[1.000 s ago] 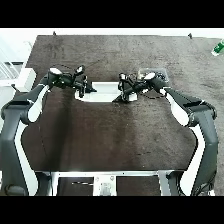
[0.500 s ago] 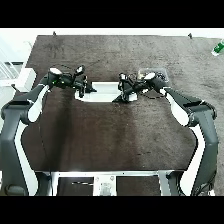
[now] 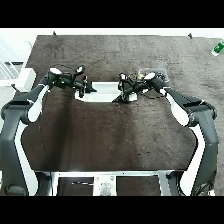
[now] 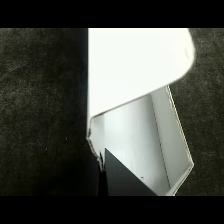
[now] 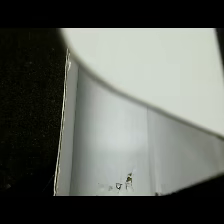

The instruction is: Fold the box and place the chain.

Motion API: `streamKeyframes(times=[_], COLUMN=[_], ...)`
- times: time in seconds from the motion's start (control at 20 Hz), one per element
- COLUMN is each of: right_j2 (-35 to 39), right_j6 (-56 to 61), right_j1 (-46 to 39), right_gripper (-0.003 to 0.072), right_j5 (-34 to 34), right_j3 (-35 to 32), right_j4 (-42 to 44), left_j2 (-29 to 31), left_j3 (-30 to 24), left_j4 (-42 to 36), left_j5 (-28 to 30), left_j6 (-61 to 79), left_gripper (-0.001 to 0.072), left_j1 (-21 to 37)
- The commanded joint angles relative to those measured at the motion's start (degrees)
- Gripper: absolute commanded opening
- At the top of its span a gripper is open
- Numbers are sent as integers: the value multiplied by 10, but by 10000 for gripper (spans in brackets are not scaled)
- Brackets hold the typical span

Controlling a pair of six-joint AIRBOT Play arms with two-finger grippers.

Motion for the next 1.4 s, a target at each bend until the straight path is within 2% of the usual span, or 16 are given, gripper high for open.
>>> streamKeyframes(times=[0.0, 0.35, 0.4, 0.45, 0.5, 0.55, 0.8, 1.15, 1.2, 1.25, 1.3, 1.35], right_j2=[0, 0, 0, -1, -1, -2, -2, -2, -2, -2, -2, -2], right_j6=[0, 0, 0, 0, 0, 0, 0, 0, 0, 0, 0, 0], right_j1=[0, 0, 0, 0, 0, 0, 0, 0, 0, 0, 0, 0], right_gripper=[429, 429, 429, 429, 429, 429, 429, 429, 429, 429, 429, 429], right_j5=[0, 0, 0, 0, 0, 0, 0, 0, 0, 0, 0, 0], right_j3=[1, 1, 1, 1, 1, 0, 0, 0, 0, 0, 0, 0], right_j4=[0, 0, 0, 0, 0, 0, 0, 0, 0, 0, 0, 0], left_j2=[0, 0, 0, 0, 2, 5, 44, 95, 99, 102, 105, 105], left_j3=[0, 0, 0, 2, 3, 3, 3, 3, 3, 3, 3, 3], left_j4=[0, -2, -2, -3, -2, -2, 0, -3, -5, -7, -9, -23], left_j5=[0, 0, -1, 2, 1, 2, -11, -70, -78, -91, -110, -126], left_j6=[0, 0, 1, 0, 1, 1, 0, -3, -13, -22, -26, -35], left_gripper=[18, 19, 40, 206, 321, 293, 298, 297, 268, 81, 17, 16], left_j1=[1, 0, 0, 0, 1, 1, 13, 74, 79, 80, 81, 81])
